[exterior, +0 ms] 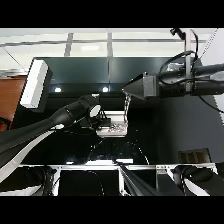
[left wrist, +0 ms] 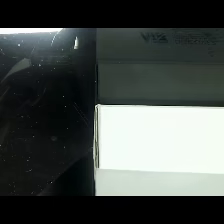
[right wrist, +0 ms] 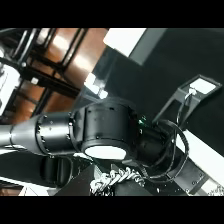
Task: Fold the box and place the chain.
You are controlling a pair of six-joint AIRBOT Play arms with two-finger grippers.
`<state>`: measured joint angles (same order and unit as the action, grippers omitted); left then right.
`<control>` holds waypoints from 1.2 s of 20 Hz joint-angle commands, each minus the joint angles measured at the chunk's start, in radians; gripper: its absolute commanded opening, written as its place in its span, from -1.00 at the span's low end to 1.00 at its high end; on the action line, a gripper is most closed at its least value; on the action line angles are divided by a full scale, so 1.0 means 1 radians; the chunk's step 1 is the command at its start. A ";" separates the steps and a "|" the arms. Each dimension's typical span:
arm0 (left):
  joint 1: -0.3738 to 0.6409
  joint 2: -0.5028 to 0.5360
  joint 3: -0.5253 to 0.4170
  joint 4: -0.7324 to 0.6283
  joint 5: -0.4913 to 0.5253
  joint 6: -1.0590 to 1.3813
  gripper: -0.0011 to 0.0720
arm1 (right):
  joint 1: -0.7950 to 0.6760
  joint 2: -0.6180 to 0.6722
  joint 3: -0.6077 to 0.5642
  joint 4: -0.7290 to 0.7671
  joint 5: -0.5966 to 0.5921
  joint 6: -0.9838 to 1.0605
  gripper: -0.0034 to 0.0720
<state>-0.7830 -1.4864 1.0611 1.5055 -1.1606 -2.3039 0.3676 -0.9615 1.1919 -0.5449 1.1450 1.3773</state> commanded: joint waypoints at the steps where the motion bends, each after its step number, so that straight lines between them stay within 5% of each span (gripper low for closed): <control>1: 0.001 0.000 0.000 0.000 0.000 0.000 -0.90 | 0.007 0.000 -0.018 0.063 -0.021 -0.004 -0.87; 6: 0.001 0.000 0.000 0.000 0.000 0.000 -0.90 | -0.022 0.000 -0.018 0.501 -0.066 -0.247 -0.87; 8: 0.001 0.000 0.000 0.000 0.000 0.000 -0.90 | -0.029 0.000 -0.018 0.545 -0.077 -0.283 -0.87; 12: 0.001 0.000 0.000 0.000 0.000 0.000 -0.90 | -0.021 0.000 -0.019 0.380 -0.077 -0.249 -0.87; 15: 0.001 0.000 0.000 0.000 0.001 0.000 -0.90 | 0.020 -0.001 -0.040 0.113 -0.079 -0.093 -0.87; 20: 0.001 0.000 0.000 0.000 0.000 0.000 -0.90 | 0.133 -0.002 -0.198 -0.221 -0.149 0.159 -0.87; 24: 0.001 0.000 0.000 0.000 0.000 0.000 -0.90 | 0.206 -0.034 -0.314 -0.278 -0.264 0.217 -0.87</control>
<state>-0.7826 -1.4864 1.0611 1.5059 -1.1603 -2.3035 0.5247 -0.9760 0.9512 -0.7200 0.9573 1.5154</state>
